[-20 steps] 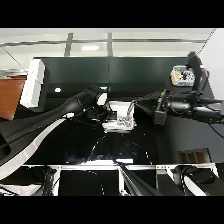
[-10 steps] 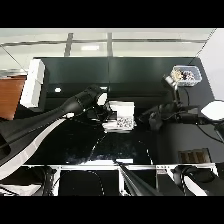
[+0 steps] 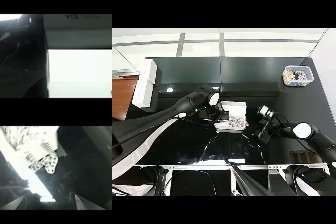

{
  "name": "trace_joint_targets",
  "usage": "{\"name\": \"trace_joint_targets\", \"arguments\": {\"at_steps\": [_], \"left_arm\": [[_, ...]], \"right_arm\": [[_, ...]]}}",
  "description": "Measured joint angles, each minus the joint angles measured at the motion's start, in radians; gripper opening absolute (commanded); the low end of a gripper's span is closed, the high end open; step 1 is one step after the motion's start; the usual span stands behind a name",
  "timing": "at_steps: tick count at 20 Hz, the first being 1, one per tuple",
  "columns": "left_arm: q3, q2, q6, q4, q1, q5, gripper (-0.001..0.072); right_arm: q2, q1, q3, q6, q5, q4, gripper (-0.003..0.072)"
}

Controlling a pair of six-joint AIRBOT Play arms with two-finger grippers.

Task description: Fold the box and place the chain.

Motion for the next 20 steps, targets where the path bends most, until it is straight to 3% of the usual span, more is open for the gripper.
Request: {"name": "trace_joint_targets", "arguments": {"at_steps": [7,19,20], "left_arm": [[0.000,0.000,0.000,0.000,0.000,0.000,0.0029],[0.000,0.000,0.000,0.000,0.000,0.001,0.0030],[0.000,0.000,0.000,0.000,0.000,0.001,0.0029]], "right_arm": [[-0.119,0.037,0.038,-0.294,-0.069,0.117,0.0720],[-0.222,0.080,0.076,-0.389,-0.138,0.219,0.0720],[-0.228,0.081,0.078,-0.390,-0.141,0.227,0.0542]]}}
